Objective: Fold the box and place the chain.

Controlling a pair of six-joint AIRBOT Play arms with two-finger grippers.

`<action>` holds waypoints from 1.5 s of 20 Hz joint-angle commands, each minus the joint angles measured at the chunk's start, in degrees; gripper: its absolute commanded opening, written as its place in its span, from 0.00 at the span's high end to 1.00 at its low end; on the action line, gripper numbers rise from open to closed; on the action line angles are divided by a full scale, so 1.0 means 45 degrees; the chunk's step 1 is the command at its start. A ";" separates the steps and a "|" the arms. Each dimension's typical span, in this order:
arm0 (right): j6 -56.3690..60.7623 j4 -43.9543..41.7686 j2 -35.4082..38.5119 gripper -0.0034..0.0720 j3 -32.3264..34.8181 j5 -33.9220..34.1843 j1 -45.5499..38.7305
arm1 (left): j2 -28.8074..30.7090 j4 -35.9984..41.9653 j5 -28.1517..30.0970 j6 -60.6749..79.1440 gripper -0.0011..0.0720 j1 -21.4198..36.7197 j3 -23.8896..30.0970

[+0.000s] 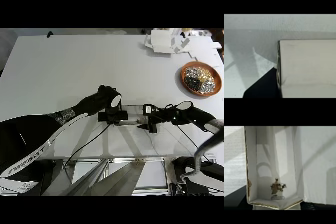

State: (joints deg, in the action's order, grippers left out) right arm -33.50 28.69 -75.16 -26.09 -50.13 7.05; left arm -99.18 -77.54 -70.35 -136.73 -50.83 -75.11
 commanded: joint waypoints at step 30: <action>0.0000 0.0000 0.0010 0.41 0.0000 -0.0005 0.0005 | 0.0918 -0.0073 -0.0272 0.1520 0.44 -0.0189 -0.0112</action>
State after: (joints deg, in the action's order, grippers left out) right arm -33.50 28.69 -75.16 -26.06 -50.15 7.05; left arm -96.71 -78.00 -71.29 -133.12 -51.75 -75.53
